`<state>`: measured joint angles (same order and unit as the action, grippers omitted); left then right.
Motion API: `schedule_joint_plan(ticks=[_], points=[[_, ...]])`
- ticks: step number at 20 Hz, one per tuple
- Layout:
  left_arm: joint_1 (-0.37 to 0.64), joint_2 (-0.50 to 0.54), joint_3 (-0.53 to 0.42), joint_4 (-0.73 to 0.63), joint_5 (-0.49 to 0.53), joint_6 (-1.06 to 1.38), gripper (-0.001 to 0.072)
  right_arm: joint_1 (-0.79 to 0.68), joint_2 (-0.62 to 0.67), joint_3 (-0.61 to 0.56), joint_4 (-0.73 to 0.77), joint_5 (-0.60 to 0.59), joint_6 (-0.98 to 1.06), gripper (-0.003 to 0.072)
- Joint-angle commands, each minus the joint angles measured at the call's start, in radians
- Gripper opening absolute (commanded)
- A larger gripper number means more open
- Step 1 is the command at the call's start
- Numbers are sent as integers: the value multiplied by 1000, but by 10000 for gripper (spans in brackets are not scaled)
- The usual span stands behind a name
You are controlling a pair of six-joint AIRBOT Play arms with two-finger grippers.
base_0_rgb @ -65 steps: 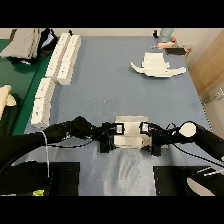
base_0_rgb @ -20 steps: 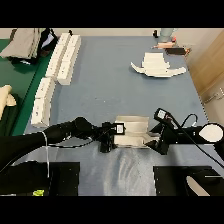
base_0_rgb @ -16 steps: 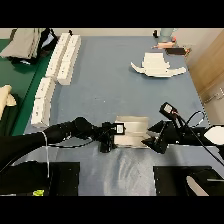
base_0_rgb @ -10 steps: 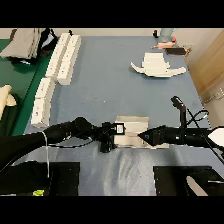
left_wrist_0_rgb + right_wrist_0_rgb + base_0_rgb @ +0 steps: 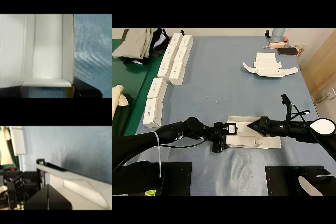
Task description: Fold the box.
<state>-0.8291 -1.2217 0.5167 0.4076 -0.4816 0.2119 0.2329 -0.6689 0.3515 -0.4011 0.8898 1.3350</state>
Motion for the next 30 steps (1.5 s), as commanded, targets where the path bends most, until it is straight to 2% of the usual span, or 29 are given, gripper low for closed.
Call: schedule_joint_plan(ticks=[1, 4, 7, 10, 23, 26, 30], points=[[0, 0, 0, 0, 0, 0, 461, 0, -137, 1, 129, -100, -149, 3], [0, 0, 0, 0, 1, 0, 461, 0, -272, 1, 129, -164, -249, 2], [0, 0, 0, 0, 0, 0, 461, 0, -391, 25, 129, -129, -365, 2], [0, 0, 0, 0, 0, 0, 461, 5, -438, 31, 128, -104, -410, 2], [0, 0, 0, 0, 0, 0, 461, 4, -430, 71, 98, -16, -425, 3], [0, 0, 0, 0, 0, 0, 461, 4, -359, 135, 63, 2, -446, 2], [0, 0, 0, 0, 0, 0, 461, 4, -199, 191, -112, 37, -385, 2]])
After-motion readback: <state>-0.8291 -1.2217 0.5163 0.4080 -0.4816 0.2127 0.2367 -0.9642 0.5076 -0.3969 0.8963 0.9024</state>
